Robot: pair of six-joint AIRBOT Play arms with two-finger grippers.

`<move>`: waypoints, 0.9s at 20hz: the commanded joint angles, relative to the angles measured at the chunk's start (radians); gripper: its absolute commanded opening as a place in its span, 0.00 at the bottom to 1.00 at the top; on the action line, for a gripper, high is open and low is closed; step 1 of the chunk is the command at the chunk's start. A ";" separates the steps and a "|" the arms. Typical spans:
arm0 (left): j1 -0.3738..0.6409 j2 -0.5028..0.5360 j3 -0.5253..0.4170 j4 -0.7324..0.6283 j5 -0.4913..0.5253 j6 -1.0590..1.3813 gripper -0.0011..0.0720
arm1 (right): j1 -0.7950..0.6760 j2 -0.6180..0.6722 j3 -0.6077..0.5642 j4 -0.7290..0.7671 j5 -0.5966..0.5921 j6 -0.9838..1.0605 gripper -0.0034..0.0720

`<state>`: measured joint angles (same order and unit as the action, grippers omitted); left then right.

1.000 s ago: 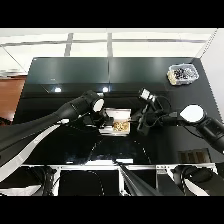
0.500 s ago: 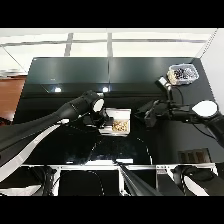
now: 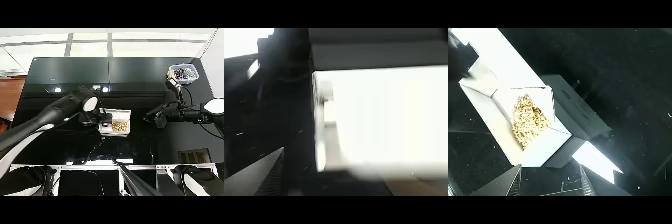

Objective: Fold the box and place the chain.

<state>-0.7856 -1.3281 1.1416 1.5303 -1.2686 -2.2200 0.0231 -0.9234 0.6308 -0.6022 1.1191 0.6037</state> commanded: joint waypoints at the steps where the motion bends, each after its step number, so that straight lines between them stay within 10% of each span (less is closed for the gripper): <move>1: 0.002 0.200 -0.048 0.204 -0.066 0.022 0.78 | -0.007 0.000 0.000 -0.003 0.014 0.003 0.61; 5: 0.288 0.421 -0.314 0.194 0.006 0.017 0.78 | -0.007 0.000 0.000 -0.002 0.013 0.005 0.61; 8: 0.599 0.442 -0.537 -0.426 0.254 0.541 0.78 | -0.007 0.000 0.000 -0.001 0.006 0.027 0.61; 10: 0.701 0.396 -0.618 -0.850 0.244 1.188 0.78 | -0.007 0.000 0.000 -0.001 0.001 0.049 0.61; 12: 0.699 0.345 -0.635 -0.993 0.196 1.675 0.80 | -0.007 0.000 0.000 -0.002 -0.001 0.082 0.61; 13: 0.679 0.328 -0.633 -0.998 0.192 1.835 1.00 | -0.006 0.000 0.000 -0.001 -0.002 0.093 0.61; 18: 0.529 0.282 -0.632 -0.932 0.340 2.438 0.99 | -0.006 0.000 0.000 -0.001 -0.004 0.156 0.61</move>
<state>-0.1993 -1.0149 0.5236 0.6590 -1.0409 -0.2977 0.0162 -0.9234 0.6308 -0.6033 1.1179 0.7158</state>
